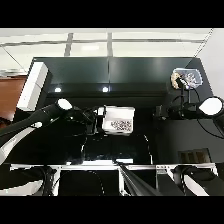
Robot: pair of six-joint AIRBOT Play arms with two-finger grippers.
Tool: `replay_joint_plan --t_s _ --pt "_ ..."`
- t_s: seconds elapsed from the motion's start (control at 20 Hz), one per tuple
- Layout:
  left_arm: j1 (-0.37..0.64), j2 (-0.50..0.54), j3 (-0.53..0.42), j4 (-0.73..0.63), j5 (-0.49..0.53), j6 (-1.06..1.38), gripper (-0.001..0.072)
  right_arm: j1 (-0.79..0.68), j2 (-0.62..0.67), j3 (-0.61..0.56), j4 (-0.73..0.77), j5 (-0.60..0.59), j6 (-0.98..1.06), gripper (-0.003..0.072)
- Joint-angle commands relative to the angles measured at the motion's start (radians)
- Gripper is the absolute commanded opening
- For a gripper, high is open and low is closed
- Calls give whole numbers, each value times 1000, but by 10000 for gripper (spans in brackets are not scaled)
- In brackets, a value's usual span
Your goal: Fold the box and place the chain.
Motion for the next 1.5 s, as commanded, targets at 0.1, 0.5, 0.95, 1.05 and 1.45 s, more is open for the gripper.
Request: replay_joint_plan --t_s 0.1,0.5,0.95,1.05,1.45 --pt "-5 0 1 -8 -8 5 444 -1 0 0 0 0 0 245" --pt "-4 0 1 -27 49 -97 388 -1 -16 0 62 -118 -1 246" --pt "-5 0 1 -27 44 -96 388 151 -192 154 217 -435 -138 720" --pt "-5 0 1 -27 44 -96 389 200 -279 209 217 -412 -257 720" --pt "-5 0 1 -27 42 -96 389 280 -285 273 124 -6 -1011 720"
